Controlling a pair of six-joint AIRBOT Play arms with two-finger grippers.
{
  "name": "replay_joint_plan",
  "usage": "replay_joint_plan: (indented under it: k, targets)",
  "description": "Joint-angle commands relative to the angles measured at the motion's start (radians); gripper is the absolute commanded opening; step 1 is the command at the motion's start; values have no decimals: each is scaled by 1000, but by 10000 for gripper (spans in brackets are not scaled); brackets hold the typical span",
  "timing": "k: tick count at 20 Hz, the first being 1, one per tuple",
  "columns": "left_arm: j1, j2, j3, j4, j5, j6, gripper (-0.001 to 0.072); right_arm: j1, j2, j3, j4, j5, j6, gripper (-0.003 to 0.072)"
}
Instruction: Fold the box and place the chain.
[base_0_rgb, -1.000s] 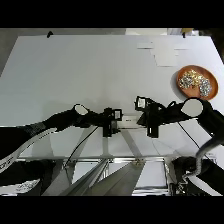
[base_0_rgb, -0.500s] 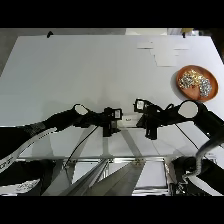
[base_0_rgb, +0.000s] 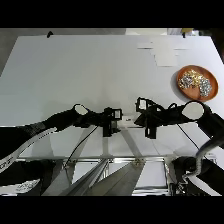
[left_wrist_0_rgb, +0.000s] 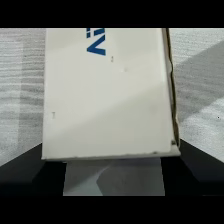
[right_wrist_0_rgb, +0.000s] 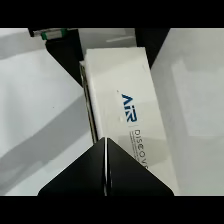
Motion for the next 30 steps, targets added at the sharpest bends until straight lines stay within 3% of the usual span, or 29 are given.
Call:
replay_joint_plan:
  k: [1,30]
  targets:
    - [0,0,1,0,0,1,207,1,-31,0,-25,-14,24,21]
    - [0,0,1,0,0,1,207,1,-166,-18,-59,5,47,21]
